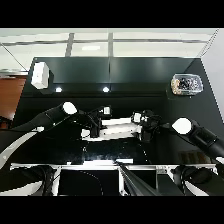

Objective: Fold the box and place the chain.

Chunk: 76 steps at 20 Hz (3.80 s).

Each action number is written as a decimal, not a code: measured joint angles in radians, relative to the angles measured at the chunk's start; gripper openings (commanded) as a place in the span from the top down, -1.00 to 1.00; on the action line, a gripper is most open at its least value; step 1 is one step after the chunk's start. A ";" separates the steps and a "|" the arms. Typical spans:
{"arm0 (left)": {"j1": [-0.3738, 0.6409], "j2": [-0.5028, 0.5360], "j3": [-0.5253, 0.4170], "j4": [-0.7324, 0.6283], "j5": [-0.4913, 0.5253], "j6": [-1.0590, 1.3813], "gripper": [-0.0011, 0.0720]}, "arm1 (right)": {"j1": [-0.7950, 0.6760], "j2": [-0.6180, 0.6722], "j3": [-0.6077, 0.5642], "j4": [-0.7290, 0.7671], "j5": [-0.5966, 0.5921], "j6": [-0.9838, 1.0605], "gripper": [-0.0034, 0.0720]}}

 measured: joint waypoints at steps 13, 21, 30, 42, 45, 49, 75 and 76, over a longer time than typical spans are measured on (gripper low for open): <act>0.000 0.000 0.000 0.004 0.001 0.004 0.90 | 0.000 -0.074 -0.026 0.125 0.109 -0.172 -0.95; 0.000 0.000 0.000 0.003 0.001 0.001 0.90 | 0.000 -0.126 -0.037 0.132 0.099 -0.204 -0.95; 0.000 0.000 0.000 0.000 -0.013 -0.001 0.90 | -0.005 -0.171 -0.038 0.137 0.058 -0.222 -0.95; 0.000 0.000 0.000 0.000 -0.016 -0.001 0.90 | -0.005 -0.202 -0.037 0.132 0.040 -0.230 -0.95; 0.000 0.000 0.000 0.000 -0.016 0.000 0.90 | -0.005 -0.203 -0.037 0.132 0.037 -0.232 -0.50; 0.000 0.000 0.000 0.000 -0.017 0.000 0.82 | -0.005 -0.204 -0.037 0.130 0.039 -0.233 -0.51; 0.006 0.256 -0.094 -0.121 -0.268 -0.747 0.90 | -0.005 -0.204 -0.037 0.128 0.046 -0.236 0.09; 0.007 0.256 -0.111 -0.192 -0.211 -0.709 0.90 | -0.005 -0.204 -0.037 0.128 0.046 -0.236 0.09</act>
